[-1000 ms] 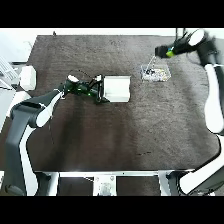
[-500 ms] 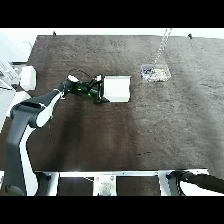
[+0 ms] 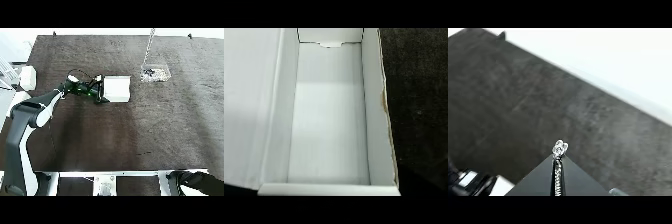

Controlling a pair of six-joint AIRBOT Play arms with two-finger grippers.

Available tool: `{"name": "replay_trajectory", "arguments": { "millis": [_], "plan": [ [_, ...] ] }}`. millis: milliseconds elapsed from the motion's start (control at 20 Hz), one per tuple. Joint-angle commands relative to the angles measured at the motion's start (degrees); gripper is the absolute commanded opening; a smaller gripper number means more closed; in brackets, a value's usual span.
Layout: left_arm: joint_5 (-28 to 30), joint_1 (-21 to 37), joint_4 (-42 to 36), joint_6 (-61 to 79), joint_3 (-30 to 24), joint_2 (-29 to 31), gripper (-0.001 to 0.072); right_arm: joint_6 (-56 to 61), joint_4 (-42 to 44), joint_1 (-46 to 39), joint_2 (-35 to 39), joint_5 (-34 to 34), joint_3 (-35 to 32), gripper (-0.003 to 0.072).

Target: Fold the box and place the chain.

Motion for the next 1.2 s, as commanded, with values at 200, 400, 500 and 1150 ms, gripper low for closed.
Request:
{"name": "replay_trajectory", "arguments": {
  "millis": [200,400,500,1150],
  "plan": [
    [0.0,0.0,0.0,0.0,0.0,0.0,0.0461,2.6,0.0,3.5,-1.3,-1.7,-6.5,0.0009],
    [0.0,0.0,0.0,0.0,0.0,0.0,0.0461,3.7,3.0,3.6,-3.8,-5.9,-10.0,0.0009],
    [0.0,0.0,0.0,0.0,0.0,0.0,0.0461,3.9,5.8,3.8,-5.7,-7.3,-12.3,0.0009],
    [0.0,0.0,0.0,0.0,0.0,0.0,0.0461,8.8,14.3,1.6,-29.9,-35.2,-38.8,0.0086]
  ]
}}
